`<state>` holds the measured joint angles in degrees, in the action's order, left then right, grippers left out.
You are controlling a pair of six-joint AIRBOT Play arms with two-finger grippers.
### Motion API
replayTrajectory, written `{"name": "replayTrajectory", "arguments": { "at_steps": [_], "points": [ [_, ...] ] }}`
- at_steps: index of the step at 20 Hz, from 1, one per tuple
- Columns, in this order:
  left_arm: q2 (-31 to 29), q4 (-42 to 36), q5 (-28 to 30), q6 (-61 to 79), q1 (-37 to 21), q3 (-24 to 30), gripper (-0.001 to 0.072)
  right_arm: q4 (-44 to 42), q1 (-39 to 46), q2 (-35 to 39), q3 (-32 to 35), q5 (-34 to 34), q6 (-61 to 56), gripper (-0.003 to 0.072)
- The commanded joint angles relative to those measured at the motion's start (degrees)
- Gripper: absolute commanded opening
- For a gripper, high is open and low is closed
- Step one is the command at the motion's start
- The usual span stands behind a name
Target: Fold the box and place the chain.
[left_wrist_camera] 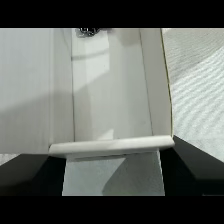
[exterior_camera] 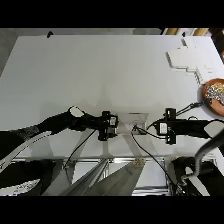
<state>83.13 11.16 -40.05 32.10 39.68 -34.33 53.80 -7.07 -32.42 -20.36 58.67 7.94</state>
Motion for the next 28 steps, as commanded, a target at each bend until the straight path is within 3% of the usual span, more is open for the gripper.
{"name": "replayTrajectory", "arguments": {
  "at_steps": [1, 8, 15, 28],
  "points": [
    [-0.02, 0.02, 0.0, 0.02, -0.02, 0.02, 0.0372, -9.44, -1.86, 2.67, -0.04, 3.67, 0.04, 0.0017],
    [-0.04, 0.02, 0.0, 0.02, -0.02, 0.02, 0.0372, -11.1, -5.07, 4.22, -0.04, 4.9, 0.04, 0.0018],
    [-0.04, 0.02, 0.0, 0.02, -0.02, 0.02, 0.0372, -26.64, -5.07, 5.75, -0.04, 4.31, 0.04, 0.0018],
    [-0.04, 0.02, 0.0, 0.02, -0.02, 0.02, 0.0372, -28.13, -5.07, 5.66, -0.04, 0.24, -3.89, 0.0019]
  ]
}}
